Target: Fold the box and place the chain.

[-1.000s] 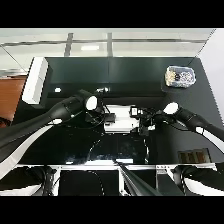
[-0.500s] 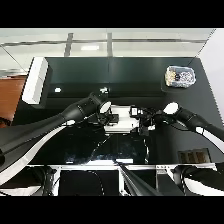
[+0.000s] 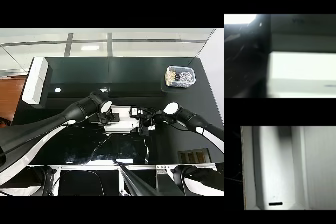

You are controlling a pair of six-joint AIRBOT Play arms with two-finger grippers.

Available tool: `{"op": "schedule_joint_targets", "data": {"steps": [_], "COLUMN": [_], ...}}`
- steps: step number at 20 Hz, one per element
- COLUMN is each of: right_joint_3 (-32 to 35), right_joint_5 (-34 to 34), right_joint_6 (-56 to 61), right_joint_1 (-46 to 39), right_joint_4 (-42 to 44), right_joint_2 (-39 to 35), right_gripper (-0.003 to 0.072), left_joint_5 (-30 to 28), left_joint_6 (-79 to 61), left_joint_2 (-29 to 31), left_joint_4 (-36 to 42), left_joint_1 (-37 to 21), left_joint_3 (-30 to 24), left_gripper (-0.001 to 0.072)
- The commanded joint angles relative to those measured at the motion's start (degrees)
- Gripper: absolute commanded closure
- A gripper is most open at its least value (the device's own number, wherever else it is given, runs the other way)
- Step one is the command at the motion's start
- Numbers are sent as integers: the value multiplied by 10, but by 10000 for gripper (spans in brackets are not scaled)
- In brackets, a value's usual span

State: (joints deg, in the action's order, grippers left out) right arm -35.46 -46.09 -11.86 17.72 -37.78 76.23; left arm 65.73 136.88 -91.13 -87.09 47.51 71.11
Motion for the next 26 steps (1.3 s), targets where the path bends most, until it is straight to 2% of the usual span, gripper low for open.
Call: {"op": "schedule_joint_targets", "data": {"steps": [1, 2, 8, 9, 10, 11, 12, 13, 15, 17, 18, 19, 26], "right_joint_3": [0, 0, 0, 0, 0, 0, 0, 0, 0, 0, 0, 0, 0], "right_joint_5": [0, 0, 0, 0, 0, 0, 0, 0, 0, 0, 0, 0, 0], "right_joint_6": [0, 0, 0, 0, 0, 0, 0, 0, 0, 0, 0, 0, 0], "right_joint_1": [0, 0, 0, 0, 0, 0, 0, 0, 0, 0, 0, 0, 0], "right_joint_4": [1, 0, 0, 0, 0, 0, 0, 0, 0, 0, 1, 0, 1], "right_joint_2": [0, 0, 0, 0, 0, 0, 0, 0, 0, 0, 0, 0, 0], "right_gripper": [550, 550, 550, 550, 551, 550, 550, 550, 550, 550, 550, 551, 551], "left_joint_5": [1, 4, 8, 8, 8, 8, 9, 10, 10, 19, 24, 29, 25], "left_joint_6": [1, 0, -1, -1, -1, -1, -1, -1, 0, 1, 1, 0, -1], "left_joint_2": [0, 0, -14, -17, -18, -18, -18, -18, -18, -20, -22, -25, -27], "left_joint_4": [8, 7, 9, 10, 10, 10, 10, 10, 10, 17, 17, 17, 17], "left_joint_1": [0, 0, 0, 0, 0, 0, 0, 0, 0, -2, -2, -2, -1], "left_joint_3": [0, 1, 1, 1, 1, 1, 2, 2, 2, 3, 3, 3, 3], "left_gripper": [218, 199, 204, 224, 305, 350, 361, 428, 487, 622, 633, 685, 685]}}
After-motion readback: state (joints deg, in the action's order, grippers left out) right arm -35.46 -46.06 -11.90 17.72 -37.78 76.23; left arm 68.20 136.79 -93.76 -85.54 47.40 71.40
